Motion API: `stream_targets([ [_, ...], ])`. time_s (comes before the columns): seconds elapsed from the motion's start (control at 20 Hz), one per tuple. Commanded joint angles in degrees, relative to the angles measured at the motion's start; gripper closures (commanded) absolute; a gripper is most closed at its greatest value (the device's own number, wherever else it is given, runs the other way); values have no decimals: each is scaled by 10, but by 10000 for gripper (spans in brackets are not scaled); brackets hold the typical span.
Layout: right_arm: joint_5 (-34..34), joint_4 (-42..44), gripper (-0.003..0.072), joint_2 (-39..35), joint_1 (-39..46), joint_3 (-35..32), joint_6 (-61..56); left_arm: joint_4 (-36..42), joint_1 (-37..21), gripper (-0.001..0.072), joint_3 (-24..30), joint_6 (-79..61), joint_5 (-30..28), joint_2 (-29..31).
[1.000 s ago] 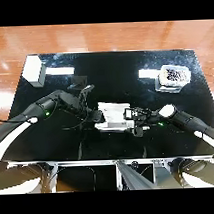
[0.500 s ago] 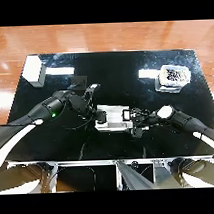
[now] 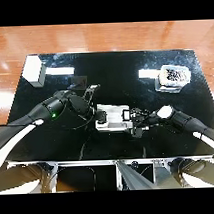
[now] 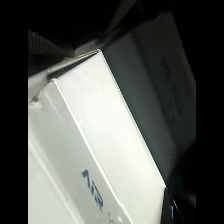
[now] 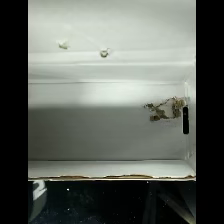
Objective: Fold the box and place the chain.
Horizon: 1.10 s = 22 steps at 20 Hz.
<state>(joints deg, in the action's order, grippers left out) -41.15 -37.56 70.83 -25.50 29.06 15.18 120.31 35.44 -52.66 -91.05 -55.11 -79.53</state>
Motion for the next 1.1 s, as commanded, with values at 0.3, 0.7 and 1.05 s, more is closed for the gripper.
stream_targets([
  [0.3, 1, 0, 311, 0, 0, 0, 0, -196, 79, 184, -17, 221, 0, 0],
  [0.7, 1, 0, 312, 0, 0, 0, 0, -303, 154, 184, -37, 375, 1, 0],
  [1.05, 1, 0, 446, 0, 0, 0, 0, -298, 154, 184, -37, 375, 0, 0],
])
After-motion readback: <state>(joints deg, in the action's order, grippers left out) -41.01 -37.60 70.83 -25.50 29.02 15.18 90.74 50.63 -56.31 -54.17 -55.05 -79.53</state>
